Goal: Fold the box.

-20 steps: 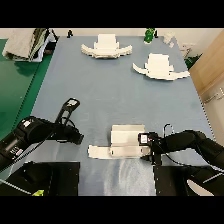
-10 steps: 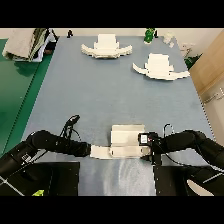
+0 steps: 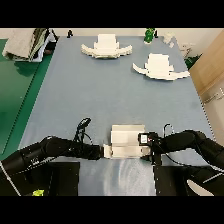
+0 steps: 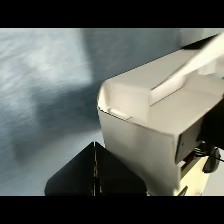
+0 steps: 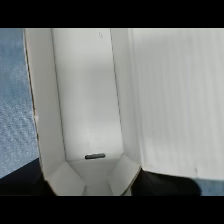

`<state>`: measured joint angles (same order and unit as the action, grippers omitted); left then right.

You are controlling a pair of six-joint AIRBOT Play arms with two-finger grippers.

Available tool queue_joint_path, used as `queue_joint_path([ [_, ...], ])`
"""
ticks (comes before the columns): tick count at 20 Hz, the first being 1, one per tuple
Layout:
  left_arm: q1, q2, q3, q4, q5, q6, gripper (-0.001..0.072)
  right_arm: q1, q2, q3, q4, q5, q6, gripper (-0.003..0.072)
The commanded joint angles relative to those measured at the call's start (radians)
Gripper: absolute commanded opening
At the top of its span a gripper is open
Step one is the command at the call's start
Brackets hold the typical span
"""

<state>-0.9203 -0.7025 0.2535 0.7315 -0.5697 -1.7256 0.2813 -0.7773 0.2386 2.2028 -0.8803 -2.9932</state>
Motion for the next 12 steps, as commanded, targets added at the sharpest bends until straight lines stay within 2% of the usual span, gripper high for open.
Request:
queue_joint_path([
  [1,-0.031,-0.008,0.058,0.036,0.035,-0.021,0.0015,0.0,0.0,0.0,0.0,0.0,0.0,0.0599],
  [3,-0.03,-0.008,0.061,0.036,0.026,-0.021,0.0042,0.0,0.0,0.0,0.0,0.0,0.0,0.0599],
  [4,-0.023,-0.008,0.061,0.04,0.009,-0.022,0.0262,0.0,0.0,0.0,0.0,0.0,0.0,0.0599],
  [5,-0.008,-0.008,0.061,0.039,-0.013,-0.022,0.0329,0.0,0.0,0.0,0.0,0.0,0.0,0.0599],
  [8,0.027,-0.008,0.063,0.017,-0.051,-0.022,0.033,0.0,0.0,0.0,0.0,0.0,0.0,0.0599],
  [12,0.027,-0.008,0.074,-0.008,0.004,-0.021,0.0329,0.0,0.0,0.0,0.0,0.0,0.0,0.0599],
])
